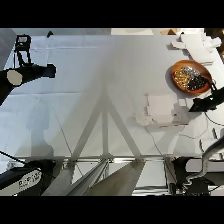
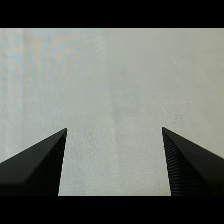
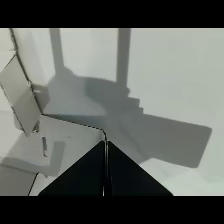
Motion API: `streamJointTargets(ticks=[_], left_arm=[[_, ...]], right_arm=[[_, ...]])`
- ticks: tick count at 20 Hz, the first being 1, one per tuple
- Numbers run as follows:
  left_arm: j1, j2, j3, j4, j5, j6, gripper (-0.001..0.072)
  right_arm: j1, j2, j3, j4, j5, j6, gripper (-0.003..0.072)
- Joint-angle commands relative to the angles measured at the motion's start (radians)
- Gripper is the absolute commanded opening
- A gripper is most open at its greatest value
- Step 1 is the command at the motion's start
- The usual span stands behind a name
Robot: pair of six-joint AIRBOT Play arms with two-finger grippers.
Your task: Fold the box and place the chain.
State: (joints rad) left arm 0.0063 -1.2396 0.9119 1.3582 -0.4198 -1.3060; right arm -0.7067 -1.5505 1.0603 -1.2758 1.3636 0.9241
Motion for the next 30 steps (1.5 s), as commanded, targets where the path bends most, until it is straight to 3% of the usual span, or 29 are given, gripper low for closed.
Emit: streamJointTargets(ticks=[1, 5, 11, 16, 19, 25, 30], left_arm=[[-0.001, 0.0, 0.0, 0.0, 0.0, 0.0, 0.0645], [-0.001, 0.0, 0.0, 0.0, 0.0, 0.0, 0.0645], [-0.001, 0.0, 0.0, 0.0, 0.0, 0.0, 0.0645], [-0.001, 0.0, 0.0, 0.0, 0.0, 0.0, 0.0645], [-0.001, 0.0, 0.0, 0.0, 0.0, 0.0, 0.0645], [-0.001, 0.0, 0.0, 0.0, 0.0, 0.0, 0.0645], [-0.001, 0.0, 0.0, 0.0, 0.0, 0.0, 0.0645]], right_arm=[[0.1, 0.027, 0.0, 0.129, -0.027, -0.07, 0.0012], [0.258, 0.066, 0.0, 0.292, -0.07, -0.159, 0.001], [0.412, 0.153, 0.0, 0.598, -0.253, -0.228, 0.0009], [0.431, 0.215, -0.016, 0.631, -0.289, -0.253, 0.0008], [0.432, 0.219, -0.112, 0.711, -0.352, -0.3, 0.0008], [0.556, 0.219, -0.406, 1.143, -0.667, -0.629, 0.0007], [0.703, 0.219, -0.505, 1.366, -0.836, -0.809, 0.0008]])
